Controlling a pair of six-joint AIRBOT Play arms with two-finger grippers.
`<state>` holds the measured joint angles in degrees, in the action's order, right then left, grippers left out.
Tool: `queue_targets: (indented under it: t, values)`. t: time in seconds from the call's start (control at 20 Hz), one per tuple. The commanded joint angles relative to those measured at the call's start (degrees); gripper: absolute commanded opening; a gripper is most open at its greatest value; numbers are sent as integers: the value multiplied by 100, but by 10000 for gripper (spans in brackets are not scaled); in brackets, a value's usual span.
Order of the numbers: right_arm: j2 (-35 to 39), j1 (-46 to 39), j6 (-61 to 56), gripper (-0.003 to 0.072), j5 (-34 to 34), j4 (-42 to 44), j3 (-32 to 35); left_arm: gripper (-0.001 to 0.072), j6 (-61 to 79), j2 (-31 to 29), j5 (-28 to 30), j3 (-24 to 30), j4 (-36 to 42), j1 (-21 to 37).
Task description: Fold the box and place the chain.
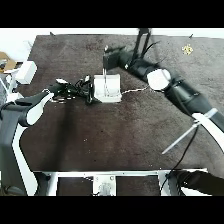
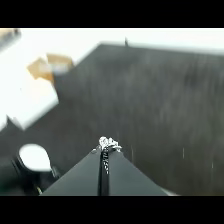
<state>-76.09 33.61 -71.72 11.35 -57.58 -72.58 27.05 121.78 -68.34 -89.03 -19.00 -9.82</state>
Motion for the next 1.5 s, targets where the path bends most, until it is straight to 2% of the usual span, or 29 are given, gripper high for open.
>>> queue_targets:
  t: [0.0, 0.2, 0.3, 0.5, 0.65, 0.9, 0.95, 1.05, 1.1, 1.2, 1.25, 1.3, 1.45]
  values:
    - [-435, 46, -299, 4, 48, -17, 459, 275, 0, -4, 2, -2, -2, 0]
    - [-837, -96, -656, 6, 87, -28, 837, 275, 0, -4, 2, -2, -2, 0]
    - [-841, -341, -654, 179, 433, -127, 909, 275, 0, -4, 2, -2, -2, 0]
    - [-645, -1165, -654, 178, 1349, -286, 911, 275, 0, -4, 2, -2, -2, 0]
    - [-636, -1775, -568, 178, 2284, -310, 920, 275, 0, -4, 0, -2, -2, 0]
    - [-885, -2090, 1360, 180, 2660, -138, 1016, 275, 0, -4, 0, -2, -2, 0]
    - [-1093, -2118, 1766, 217, 2870, 50, 883, 275, 0, -4, 0, 0, -2, 0]
    - [-1611, -2135, 2498, 227, 3320, 339, 529, 275, 0, -4, 2, 0, -2, 0]
    - [-1888, -2135, 2868, 286, 3512, 483, 337, 275, 0, -4, 0, -2, -2, 0]
    - [-2334, -2135, 3405, 287, 3783, 800, 13, 275, 0, -4, 0, 0, -2, 0]
    - [-2511, -2135, 3552, 291, 3823, 841, -116, 275, 0, -4, 0, -2, -2, 0]
    - [-2647, -2133, 3602, 344, 3829, 841, -216, 275, 0, -4, 0, -2, -2, 0]
    - [-2839, -2129, 4033, 344, 3814, 1106, -369, 275, 0, -4, 0, -2, -2, 0]
